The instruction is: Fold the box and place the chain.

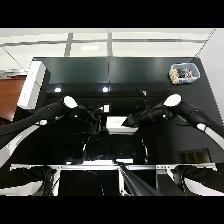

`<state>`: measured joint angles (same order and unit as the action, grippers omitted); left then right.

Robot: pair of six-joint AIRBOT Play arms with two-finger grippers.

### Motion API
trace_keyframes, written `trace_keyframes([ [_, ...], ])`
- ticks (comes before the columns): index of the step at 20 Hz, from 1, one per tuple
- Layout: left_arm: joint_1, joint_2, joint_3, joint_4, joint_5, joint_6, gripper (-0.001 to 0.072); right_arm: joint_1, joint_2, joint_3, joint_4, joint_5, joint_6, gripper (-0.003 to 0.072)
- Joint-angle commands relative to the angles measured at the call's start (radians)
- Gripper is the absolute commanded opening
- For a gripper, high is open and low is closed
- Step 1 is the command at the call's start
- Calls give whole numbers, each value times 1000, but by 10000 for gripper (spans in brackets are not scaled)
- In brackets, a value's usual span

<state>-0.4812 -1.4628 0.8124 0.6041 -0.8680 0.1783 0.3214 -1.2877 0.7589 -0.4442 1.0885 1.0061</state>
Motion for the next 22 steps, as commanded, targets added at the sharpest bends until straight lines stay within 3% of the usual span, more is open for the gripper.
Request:
trace_keyframes([
  [1,1,0,2,-31,65,-55,446,-95,90,117,-49,165,-2,15],
  [2,1,0,2,-41,64,-55,456,-149,135,145,-87,168,24,15],
  [3,1,1,2,-40,62,-55,641,-208,177,161,-117,170,50,16],
  [4,2,2,6,-37,52,-56,718,-268,216,163,-132,177,62,16],
  [8,-1,5,93,-32,-135,-56,718,-491,317,162,-222,295,68,16],
  [12,-72,-8,216,-71,-22,-139,712,-567,333,162,-243,277,64,16],
  [16,-150,-108,337,-69,-13,-228,712,-566,333,162,-246,257,42,16],
  [22,-155,-174,354,-53,-71,-337,713,-566,333,162,-248,262,37,16],
])
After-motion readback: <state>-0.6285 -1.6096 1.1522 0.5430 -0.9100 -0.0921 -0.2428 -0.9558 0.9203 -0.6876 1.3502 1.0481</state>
